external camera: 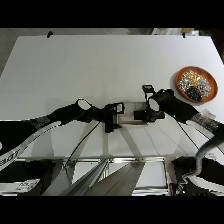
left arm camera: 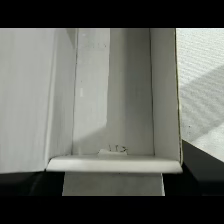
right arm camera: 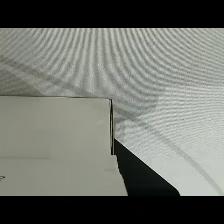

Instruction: Fold the box and place the chain.

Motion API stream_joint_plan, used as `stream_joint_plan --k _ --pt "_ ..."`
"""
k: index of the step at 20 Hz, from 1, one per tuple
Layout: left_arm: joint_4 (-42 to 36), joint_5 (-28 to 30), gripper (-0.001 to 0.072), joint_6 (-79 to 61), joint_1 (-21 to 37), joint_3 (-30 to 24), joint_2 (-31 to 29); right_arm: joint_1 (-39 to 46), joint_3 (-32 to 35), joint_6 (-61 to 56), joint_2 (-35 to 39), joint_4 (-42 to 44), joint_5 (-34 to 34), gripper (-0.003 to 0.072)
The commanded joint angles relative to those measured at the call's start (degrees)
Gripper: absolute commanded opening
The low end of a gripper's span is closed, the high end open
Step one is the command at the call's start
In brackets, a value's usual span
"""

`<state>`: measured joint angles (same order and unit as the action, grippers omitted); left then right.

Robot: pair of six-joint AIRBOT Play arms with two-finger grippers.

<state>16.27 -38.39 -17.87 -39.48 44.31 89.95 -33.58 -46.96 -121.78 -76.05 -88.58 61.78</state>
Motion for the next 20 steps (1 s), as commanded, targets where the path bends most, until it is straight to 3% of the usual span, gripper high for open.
stream_joint_plan --k 1,2,5,7,10,13,15,20 --pt "0.0 0.0 0.0277 -0.1 0.0 0.0 0.0 0.0 0.0 0.1 0.0 -0.2 0.0 0.0114" --pt "0.0 0.0 0.0277 -0.1 0.0 0.0 0.0 0.0 0.0 0.2 0.3 -0.2 0.0 0.0218" --pt "0.0 0.0 0.0277 -0.1 0.0 0.0 0.0 0.0 -0.1 5.4 3.6 -0.8 0.8 0.0252" --pt "0.0 0.0 0.0277 -0.1 0.0 0.0 0.0 0.2 -0.1 11.0 7.5 -2.1 2.4 0.0401" --pt "0.0 0.0 0.0277 -0.1 0.0 0.0 0.0 3.5 -3.5 17.2 11.9 -2.2 8.3 0.0407" --pt "0.0 0.0 0.0277 -0.1 0.0 0.0 0.0 10.0 -13.0 23.7 12.3 -2.3 14.9 0.0403" --pt "0.0 0.0 0.0277 -0.1 0.0 0.0 0.0 16.7 -18.7 27.8 12.2 -2.8 13.1 0.0289" --pt "0.0 0.0 0.0277 -0.1 0.0 0.0 0.0 38.2 -21.6 36.2 8.4 -6.6 6.0 0.0286"
